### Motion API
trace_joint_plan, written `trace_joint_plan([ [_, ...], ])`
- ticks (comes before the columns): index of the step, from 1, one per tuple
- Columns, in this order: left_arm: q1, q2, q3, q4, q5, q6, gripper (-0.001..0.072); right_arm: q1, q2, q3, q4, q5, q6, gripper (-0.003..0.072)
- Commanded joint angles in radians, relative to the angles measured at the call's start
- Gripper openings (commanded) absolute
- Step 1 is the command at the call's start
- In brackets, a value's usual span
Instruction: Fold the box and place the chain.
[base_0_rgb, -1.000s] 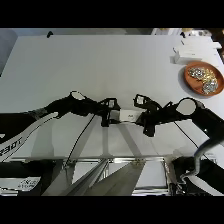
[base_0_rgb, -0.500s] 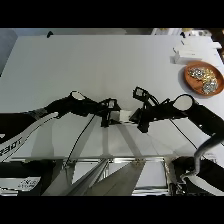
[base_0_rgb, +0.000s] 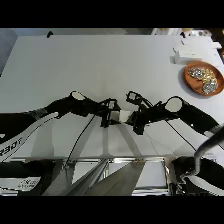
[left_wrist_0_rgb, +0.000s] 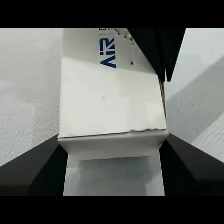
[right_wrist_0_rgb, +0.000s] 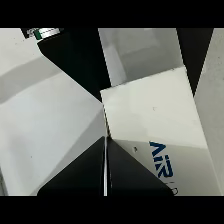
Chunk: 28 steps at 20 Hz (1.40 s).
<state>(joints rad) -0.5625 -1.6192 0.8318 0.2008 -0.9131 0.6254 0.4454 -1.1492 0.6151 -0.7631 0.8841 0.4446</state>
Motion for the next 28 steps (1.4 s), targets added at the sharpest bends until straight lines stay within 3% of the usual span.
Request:
trace_joint_plan([
  [1, 0.0, 0.0, 0.0, -0.003, -0.004, -0.001, 0.0103, 0.004, -0.003, 0.0, -0.035, -0.006, 0.05, 0.0016],
  [5, 0.0, 0.0, 0.0, -0.003, -0.004, -0.001, 0.0103, 0.004, 0.0, 0.0, 0.196, 0.004, -0.082, 0.0016],
  [7, 0.0, 0.0, 0.0, -0.003, -0.004, -0.001, 0.0103, 0.004, 0.0, 0.0, 0.231, 0.024, -0.129, 0.0016],
  [11, 0.0, 0.0, 0.0, -0.003, -0.004, -0.001, 0.0103, 0.002, 0.0, 0.027, 0.21, 0.039, -0.133, 0.0016],
  [15, 0.0, 0.0, 0.0, -0.003, -0.004, -0.001, 0.0103, 0.002, 0.0, 0.033, 0.13, -0.04, -0.113, 0.0016],
  [28, 0.0, 0.0, 0.0, -0.003, -0.004, -0.001, 0.0103, 0.002, -0.062, 0.033, 0.027, 0.013, -0.036, 0.0016],
])
